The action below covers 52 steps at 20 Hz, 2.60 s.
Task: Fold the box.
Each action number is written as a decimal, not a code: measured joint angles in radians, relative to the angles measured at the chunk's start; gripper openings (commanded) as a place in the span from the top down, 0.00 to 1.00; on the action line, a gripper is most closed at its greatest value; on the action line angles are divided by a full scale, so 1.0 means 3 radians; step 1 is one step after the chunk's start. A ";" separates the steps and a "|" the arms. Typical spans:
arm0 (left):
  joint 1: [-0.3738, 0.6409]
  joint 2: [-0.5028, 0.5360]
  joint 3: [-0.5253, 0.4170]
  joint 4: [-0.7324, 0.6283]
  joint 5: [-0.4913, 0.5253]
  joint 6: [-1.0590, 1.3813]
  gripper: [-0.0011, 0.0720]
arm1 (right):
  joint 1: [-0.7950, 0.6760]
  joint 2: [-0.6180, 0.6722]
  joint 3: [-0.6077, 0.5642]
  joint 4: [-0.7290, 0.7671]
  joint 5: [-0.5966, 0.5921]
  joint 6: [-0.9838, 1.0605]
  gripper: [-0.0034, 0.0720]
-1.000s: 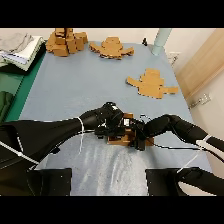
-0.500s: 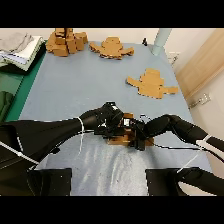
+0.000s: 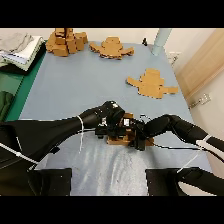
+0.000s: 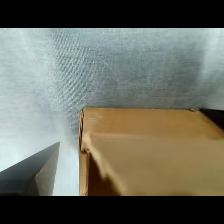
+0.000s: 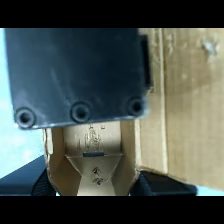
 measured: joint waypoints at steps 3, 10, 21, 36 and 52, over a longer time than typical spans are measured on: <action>0.0123 0.0001 0.0155 -0.0043 -0.0251 0.0094 0.09 | 0.0001 0.0000 0.0000 0.0000 0.0001 0.0001 0.20; 0.0640 0.0001 0.0356 -0.0849 -0.0671 0.0736 0.09 | 0.0000 0.0000 0.0000 0.0000 0.0001 0.0001 0.20; 0.1265 0.0000 0.0381 -0.1222 -0.0772 0.1383 0.94 | 0.0000 0.0000 0.0000 0.0000 0.0000 0.0001 0.20; 0.1841 0.0674 -0.0706 -0.1896 0.0173 0.4891 0.97 | 0.0000 0.0000 0.0000 0.0000 0.0000 0.0001 0.20; 0.1504 0.0921 -0.1826 -0.2902 0.1233 0.8588 0.01 | 0.0000 0.0000 0.0000 0.0000 0.0000 0.0001 0.20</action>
